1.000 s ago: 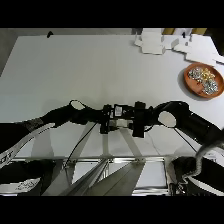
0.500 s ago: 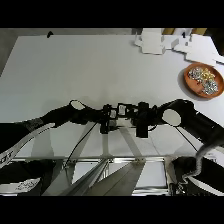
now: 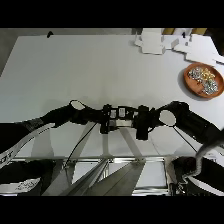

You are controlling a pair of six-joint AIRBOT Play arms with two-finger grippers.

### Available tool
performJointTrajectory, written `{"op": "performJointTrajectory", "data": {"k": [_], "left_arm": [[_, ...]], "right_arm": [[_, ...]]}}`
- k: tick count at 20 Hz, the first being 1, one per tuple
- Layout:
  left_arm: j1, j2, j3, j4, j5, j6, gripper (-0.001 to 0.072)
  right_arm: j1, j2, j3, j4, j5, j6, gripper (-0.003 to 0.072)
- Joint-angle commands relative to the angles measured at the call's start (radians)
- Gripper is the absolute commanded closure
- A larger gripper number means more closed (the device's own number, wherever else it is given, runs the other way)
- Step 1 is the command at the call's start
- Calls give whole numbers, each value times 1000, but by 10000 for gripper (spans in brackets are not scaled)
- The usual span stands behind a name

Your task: Fold the box and place the chain.

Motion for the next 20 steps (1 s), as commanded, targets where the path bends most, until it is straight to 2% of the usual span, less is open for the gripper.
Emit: {"op": "performJointTrajectory", "data": {"k": [1,8,13,16,20], "left_arm": [[0,0,0,0,0,-1,438],[0,0,0,0,0,0,438],[0,0,0,0,0,0,438],[0,0,0,0,0,0,438],[0,0,0,0,0,-1,438]], "right_arm": [[0,-5,-31,13,2,0,654],[-1,5,-30,20,-34,17,653],[-21,74,75,-49,42,225,675],[-140,135,145,-77,96,342,676],[-413,145,136,-153,212,455,673]]}}
